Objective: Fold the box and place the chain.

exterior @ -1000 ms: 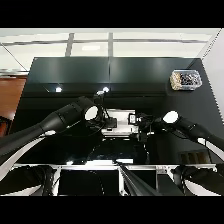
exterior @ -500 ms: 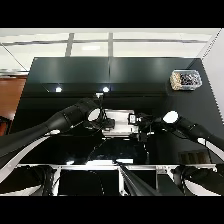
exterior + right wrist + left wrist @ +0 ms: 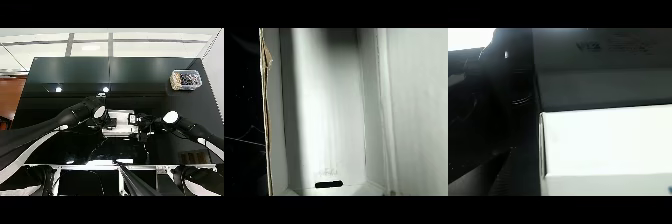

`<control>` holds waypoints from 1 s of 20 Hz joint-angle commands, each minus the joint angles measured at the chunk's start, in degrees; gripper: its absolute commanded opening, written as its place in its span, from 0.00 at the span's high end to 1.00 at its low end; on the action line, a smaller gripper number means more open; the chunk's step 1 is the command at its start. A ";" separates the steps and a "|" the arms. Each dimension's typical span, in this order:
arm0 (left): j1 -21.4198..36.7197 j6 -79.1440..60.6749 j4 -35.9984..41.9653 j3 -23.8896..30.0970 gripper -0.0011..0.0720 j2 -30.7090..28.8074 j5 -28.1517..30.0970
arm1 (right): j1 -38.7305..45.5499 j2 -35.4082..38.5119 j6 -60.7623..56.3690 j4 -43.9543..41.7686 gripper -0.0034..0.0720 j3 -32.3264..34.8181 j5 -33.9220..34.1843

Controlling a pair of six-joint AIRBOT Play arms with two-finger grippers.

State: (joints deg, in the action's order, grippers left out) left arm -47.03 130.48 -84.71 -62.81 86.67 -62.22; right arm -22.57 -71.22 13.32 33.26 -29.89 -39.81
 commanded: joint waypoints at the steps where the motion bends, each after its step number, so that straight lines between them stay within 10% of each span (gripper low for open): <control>1: -0.39 0.76 -1.09 -0.92 0.32 1.05 -2.43 | -0.07 0.00 -0.04 -0.02 0.32 0.02 -0.02; 4: -1.68 2.03 -2.54 -0.92 0.32 1.03 -3.82 | -0.07 0.00 -0.02 -0.02 0.32 0.02 -0.02; 9: -2.03 1.92 -1.77 -0.92 0.92 1.03 -0.90 | -0.07 0.00 -0.02 -0.02 0.32 0.02 -0.02; 16: -2.08 1.79 -1.51 -0.96 0.94 1.03 -1.36 | -0.07 0.00 -0.02 -0.02 0.32 0.02 -0.02; 17: -2.08 1.79 -1.29 -1.16 0.92 1.03 -1.60 | -0.07 0.00 -0.02 -0.02 0.32 0.02 -0.02; 19: -1.97 1.79 -1.62 -2.05 0.37 1.03 -2.54 | -0.07 0.00 -0.02 -0.02 0.32 0.02 -0.02; 20: -1.70 1.79 -1.62 -2.40 0.30 1.03 -2.71 | -0.07 0.00 -0.02 -0.02 0.32 0.02 -0.02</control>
State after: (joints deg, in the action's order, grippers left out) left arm -48.99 131.98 -85.95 -64.42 87.68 -63.79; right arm -22.57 -71.22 13.34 33.26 -29.89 -39.83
